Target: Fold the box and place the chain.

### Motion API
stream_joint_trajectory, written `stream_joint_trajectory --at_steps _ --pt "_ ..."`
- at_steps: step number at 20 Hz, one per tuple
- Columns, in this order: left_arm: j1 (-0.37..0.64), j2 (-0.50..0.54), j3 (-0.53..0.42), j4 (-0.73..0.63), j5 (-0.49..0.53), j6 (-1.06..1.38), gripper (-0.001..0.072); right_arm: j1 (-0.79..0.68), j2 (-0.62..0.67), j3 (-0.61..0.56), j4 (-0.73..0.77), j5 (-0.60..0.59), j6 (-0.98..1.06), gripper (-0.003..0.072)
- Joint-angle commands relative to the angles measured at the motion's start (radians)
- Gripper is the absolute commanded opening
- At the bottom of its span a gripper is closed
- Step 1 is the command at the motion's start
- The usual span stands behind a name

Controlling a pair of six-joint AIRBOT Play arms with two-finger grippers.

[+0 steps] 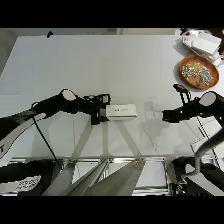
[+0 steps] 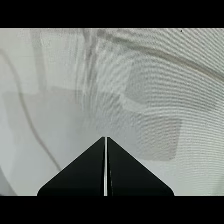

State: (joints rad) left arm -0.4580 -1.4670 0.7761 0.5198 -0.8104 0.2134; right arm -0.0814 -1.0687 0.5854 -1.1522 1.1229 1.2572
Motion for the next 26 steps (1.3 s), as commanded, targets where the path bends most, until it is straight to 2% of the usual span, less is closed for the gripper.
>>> stream_joint_trajectory --at_steps 1,5,7,9,10,12,17,18,19,21,22,25,26 --pt "0.082 0.085 0.001 0.021 0.022 -0.127 0.0002 -0.001 0.000 0.000 -0.002 -0.002 -0.002 0.0021" --pt "0.299 0.185 0.001 0.227 0.024 -0.418 -0.0001 -0.001 0.000 0.000 0.005 -0.051 -0.001 0.0021" --pt "0.438 0.223 0.001 0.260 0.025 -0.506 -0.0001 -0.001 0.000 0.000 0.005 -0.047 -0.001 0.0021" --pt "0.568 0.231 -0.001 0.298 -0.012 -0.558 -0.0001 -0.001 0.000 0.000 0.005 -0.044 -0.001 0.0021" --pt "0.624 0.229 -0.001 0.368 -0.046 -0.587 -0.0001 -0.001 0.000 0.000 0.005 -0.043 -0.001 0.0021" --pt "0.698 0.229 -0.001 0.515 -0.093 -0.674 0.0000 -0.001 0.000 0.000 0.005 -0.043 -0.001 0.0021" --pt "0.759 0.223 -0.001 0.558 -0.202 -0.712 0.0015 -0.001 0.001 0.000 0.005 -0.042 -0.001 0.0021" --pt "0.758 0.219 -0.001 0.562 -0.234 -0.712 0.0070 -0.001 0.000 0.000 0.005 -0.042 -0.001 0.0021" --pt "0.758 0.218 -0.001 0.562 -0.266 -0.712 0.0178 -0.001 0.001 0.000 0.005 -0.042 -0.001 0.0021" --pt "0.756 0.219 -0.001 0.562 -0.303 -0.712 0.0450 -0.001 0.000 0.000 0.005 -0.042 -0.001 0.0021" --pt "0.756 0.219 -0.001 0.562 -0.317 -0.712 0.0539 -0.001 0.000 0.000 0.005 -0.042 -0.001 0.0021" --pt "0.756 0.224 -0.001 0.563 -0.332 -0.718 0.0683 -0.001 0.000 0.000 0.005 -0.042 -0.001 0.0021" --pt "0.756 0.231 -0.001 0.570 -0.331 -0.728 0.0696 -0.001 0.000 0.000 0.005 -0.042 -0.001 0.0021"
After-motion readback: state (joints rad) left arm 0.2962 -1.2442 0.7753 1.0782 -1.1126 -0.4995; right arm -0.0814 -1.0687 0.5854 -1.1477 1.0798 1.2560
